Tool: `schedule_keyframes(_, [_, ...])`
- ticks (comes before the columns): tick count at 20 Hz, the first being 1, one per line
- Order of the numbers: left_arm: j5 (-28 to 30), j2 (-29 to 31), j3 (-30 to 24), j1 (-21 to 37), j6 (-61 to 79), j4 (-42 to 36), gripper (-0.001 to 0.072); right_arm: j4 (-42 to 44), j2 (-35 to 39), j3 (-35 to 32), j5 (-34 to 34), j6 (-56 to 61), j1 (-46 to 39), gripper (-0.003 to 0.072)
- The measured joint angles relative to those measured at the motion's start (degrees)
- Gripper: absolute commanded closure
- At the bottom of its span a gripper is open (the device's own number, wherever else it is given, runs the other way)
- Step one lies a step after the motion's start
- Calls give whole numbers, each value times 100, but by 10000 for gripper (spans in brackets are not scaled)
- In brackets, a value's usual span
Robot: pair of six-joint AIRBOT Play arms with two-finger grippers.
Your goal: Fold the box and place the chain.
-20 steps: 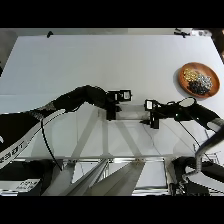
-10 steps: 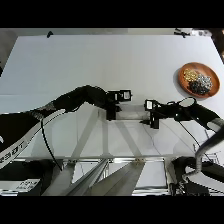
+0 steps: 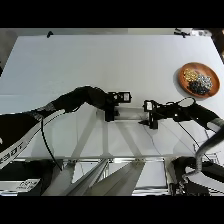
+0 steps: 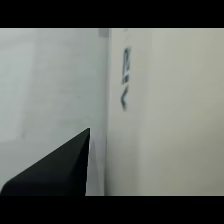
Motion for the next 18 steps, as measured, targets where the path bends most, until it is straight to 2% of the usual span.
schedule_keyframes(2, [50,142,2,0,2,-15,347,-20,-2,0,-31,9,-2,207])
schedule_keyframes(4, [76,304,2,2,9,-7,188,-24,0,0,-39,15,-2,207])
schedule_keyframes(6, [114,433,2,2,11,83,121,-28,0,0,-42,28,-2,207])
schedule_keyframes(9, [297,544,2,11,-103,393,119,-31,0,0,-46,28,-2,207])
schedule_keyframes(13, [671,745,2,50,-885,1224,118,-33,0,0,-50,28,-2,207])
schedule_keyframes(18, [1228,1329,2,289,-2057,2068,120,-31,0,0,-52,28,-2,207])
